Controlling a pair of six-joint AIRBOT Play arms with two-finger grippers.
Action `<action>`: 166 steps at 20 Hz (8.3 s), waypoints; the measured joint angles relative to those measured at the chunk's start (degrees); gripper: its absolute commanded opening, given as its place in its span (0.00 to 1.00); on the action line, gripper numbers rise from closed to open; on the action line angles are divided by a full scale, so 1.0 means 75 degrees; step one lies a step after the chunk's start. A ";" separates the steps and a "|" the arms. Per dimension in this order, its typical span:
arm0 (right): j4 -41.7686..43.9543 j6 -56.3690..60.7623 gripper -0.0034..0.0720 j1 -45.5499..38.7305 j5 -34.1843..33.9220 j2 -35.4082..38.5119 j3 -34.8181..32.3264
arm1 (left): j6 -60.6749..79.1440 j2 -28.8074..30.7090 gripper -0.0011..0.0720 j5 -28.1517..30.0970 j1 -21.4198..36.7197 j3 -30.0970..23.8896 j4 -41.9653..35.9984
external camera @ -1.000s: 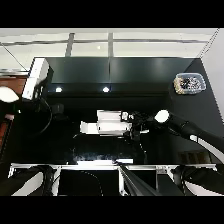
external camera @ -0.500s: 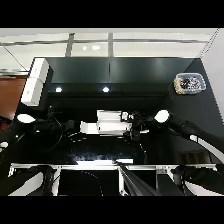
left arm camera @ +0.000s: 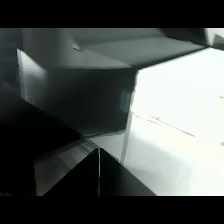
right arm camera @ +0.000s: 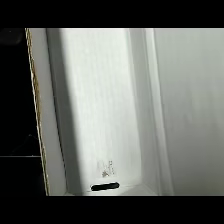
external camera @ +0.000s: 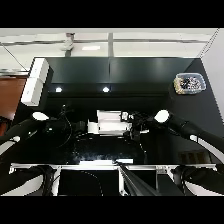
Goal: Fold the box and place the chain.
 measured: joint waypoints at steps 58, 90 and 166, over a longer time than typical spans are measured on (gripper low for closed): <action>0.0000 0.0000 0.22 0.0000 -0.0020 0.0000 0.0000 | -0.7915 -0.0146 0.57 0.0090 -0.4252 0.3520 0.6540; -0.0023 -0.0003 0.22 -0.0003 -0.0032 0.0000 0.0000 | -1.0917 -0.2037 0.06 -0.1501 -0.5426 0.5007 0.8440; -0.0527 -0.0227 0.22 0.0000 0.0096 0.0898 0.0000 | -1.0328 -0.2066 0.06 -0.1533 -0.5010 0.5065 0.8192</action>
